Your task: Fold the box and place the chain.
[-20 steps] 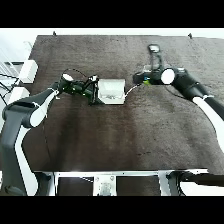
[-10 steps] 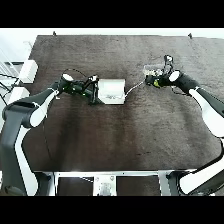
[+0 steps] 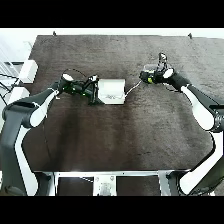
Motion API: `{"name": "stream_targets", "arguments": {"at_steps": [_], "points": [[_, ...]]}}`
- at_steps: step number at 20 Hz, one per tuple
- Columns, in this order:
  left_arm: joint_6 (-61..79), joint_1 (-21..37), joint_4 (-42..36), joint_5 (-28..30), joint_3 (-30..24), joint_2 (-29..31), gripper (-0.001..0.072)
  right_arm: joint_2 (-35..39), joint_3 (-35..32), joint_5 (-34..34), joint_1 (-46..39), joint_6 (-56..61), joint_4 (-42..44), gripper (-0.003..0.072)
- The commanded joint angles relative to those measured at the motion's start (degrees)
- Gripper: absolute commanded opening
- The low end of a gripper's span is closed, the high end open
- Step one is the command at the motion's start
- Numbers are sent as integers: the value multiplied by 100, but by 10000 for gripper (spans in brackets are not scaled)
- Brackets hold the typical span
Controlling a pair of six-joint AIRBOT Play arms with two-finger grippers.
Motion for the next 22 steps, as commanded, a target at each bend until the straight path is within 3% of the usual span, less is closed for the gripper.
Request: {"name": "stream_targets", "arguments": {"at_steps": [1,8,11,18,22], "points": [[2,0,0,4,2,-2,363,350,48,356,39,-190,68,15],[2,0,0,4,2,-2,363,2977,46,1596,616,-658,-518,15],[2,0,0,4,2,-2,363,3724,42,1945,964,-614,-669,15],[2,0,0,-7,2,-2,363,4111,-203,2212,1963,-363,-785,15],[-17,0,0,-13,2,-2,363,4109,-968,1486,2258,192,-1182,15]]}}
